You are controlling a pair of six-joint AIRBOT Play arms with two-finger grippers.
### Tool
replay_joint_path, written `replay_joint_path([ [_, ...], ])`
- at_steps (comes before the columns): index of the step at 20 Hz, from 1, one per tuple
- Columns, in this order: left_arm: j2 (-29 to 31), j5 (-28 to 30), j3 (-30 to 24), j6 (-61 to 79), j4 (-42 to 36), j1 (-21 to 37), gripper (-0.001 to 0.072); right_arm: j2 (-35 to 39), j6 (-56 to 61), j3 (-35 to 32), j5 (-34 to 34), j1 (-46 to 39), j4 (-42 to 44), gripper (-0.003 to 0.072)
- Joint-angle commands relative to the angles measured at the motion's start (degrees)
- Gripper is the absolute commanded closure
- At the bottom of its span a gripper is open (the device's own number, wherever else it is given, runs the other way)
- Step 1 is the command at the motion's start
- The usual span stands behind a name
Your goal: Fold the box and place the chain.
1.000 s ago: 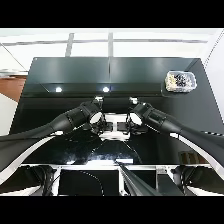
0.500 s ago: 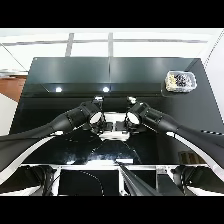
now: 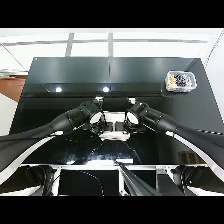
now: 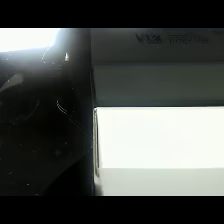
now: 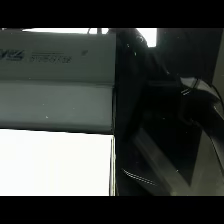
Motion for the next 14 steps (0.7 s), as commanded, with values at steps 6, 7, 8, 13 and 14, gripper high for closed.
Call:
replay_joint_path([
  [6,0.0,0.0,0.0,0.0,0.0,0.1,0.0677,0.0,0.1,0.1,0.2,0.1,1.3,0.0631],
  [7,0.0,0.0,0.0,0.0,0.0,0.1,0.0677,0.0,0.1,0.1,0.2,0.1,1.3,0.0630],
  [8,0.0,0.0,0.0,0.0,0.0,0.1,0.0677,0.0,0.0,0.2,0.3,0.1,1.3,0.0630],
  [13,0.0,0.0,0.0,0.0,0.0,0.1,0.0677,0.0,0.0,0.5,0.3,0.0,1.2,0.0522],
  [14,0.0,0.0,0.0,0.0,0.0,0.1,0.0677,0.0,0.0,0.5,0.4,0.0,1.2,0.0522],
])
